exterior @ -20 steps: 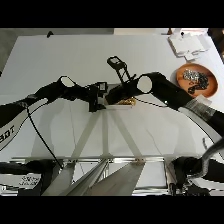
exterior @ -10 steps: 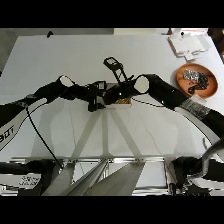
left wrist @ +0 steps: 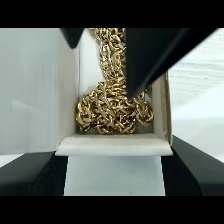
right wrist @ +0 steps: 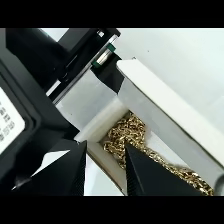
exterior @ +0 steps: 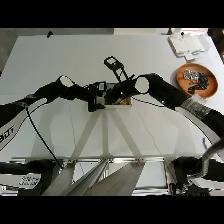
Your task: Fold the box and place the chain.
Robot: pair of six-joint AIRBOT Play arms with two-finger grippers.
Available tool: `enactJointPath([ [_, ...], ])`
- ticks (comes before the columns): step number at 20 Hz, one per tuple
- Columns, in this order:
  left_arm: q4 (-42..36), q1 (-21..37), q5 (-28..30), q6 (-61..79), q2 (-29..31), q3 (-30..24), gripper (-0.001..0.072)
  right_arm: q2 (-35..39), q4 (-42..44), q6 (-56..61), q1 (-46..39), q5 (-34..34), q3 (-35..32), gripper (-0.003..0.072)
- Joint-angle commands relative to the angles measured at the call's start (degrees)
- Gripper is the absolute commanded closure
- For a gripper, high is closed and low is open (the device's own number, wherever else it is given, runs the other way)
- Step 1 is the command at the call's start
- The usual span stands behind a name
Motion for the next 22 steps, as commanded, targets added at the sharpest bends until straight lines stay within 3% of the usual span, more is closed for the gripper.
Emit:
enactJointPath([
  [1,-0.13,0.04,0.02,-0.09,0.02,0.02,0.0336,0.63,-2.03,-0.09,-0.79,3.98,0.02,0.0390],
  [8,-0.11,0.04,0.04,-0.09,0.02,0.02,0.0336,4.74,-1.95,-0.11,-6.64,10.01,0.02,0.0390],
  [15,-0.13,0.04,0.04,-0.09,0.02,0.02,0.0336,5.79,-1.90,-0.20,-12.63,10.23,0.48,0.0390],
  [22,-0.13,0.04,0.04,-0.09,0.02,0.02,0.0336,1.64,-1.68,-1.84,-18.80,13.11,10.16,0.0385],
])
